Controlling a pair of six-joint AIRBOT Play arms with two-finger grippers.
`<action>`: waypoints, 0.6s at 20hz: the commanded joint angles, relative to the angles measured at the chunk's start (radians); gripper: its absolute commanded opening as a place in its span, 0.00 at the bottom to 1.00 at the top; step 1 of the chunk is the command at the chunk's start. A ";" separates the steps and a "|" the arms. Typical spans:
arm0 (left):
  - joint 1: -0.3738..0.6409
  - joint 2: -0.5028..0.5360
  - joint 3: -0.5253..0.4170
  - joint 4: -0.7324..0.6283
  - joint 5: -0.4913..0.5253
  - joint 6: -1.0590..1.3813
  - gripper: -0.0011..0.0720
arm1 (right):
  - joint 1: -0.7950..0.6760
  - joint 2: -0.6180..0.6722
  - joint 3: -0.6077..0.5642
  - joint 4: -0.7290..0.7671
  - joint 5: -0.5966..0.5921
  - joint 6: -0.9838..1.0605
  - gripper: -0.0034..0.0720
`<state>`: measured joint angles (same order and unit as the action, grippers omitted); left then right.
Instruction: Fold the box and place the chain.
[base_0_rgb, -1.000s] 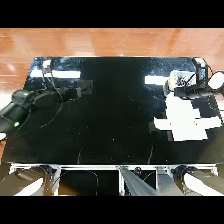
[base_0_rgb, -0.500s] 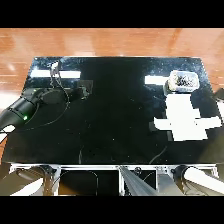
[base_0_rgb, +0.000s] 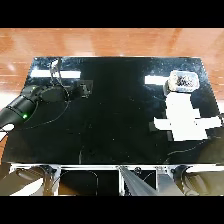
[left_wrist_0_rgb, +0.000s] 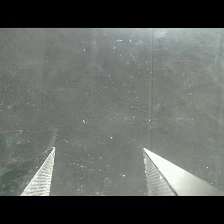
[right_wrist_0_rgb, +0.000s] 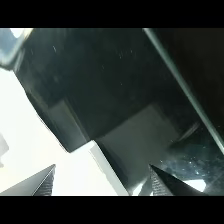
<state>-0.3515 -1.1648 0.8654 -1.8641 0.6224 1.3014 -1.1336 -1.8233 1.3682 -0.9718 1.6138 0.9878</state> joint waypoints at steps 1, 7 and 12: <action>-0.005 0.000 0.001 -0.007 0.000 0.000 0.87 | 0.022 -0.079 0.033 -0.007 0.108 0.000 0.99; -0.019 0.000 0.002 -0.007 -0.002 0.000 0.87 | 0.122 -0.080 0.033 0.017 0.104 -0.004 0.99; -0.018 0.000 0.002 -0.007 -0.002 0.000 0.87 | 0.184 -0.080 0.023 -0.056 0.140 0.023 0.99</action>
<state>-0.3691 -1.1648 0.8661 -1.8713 0.6209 1.3010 -0.9829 -1.9022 1.3972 -0.9783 1.7329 0.9920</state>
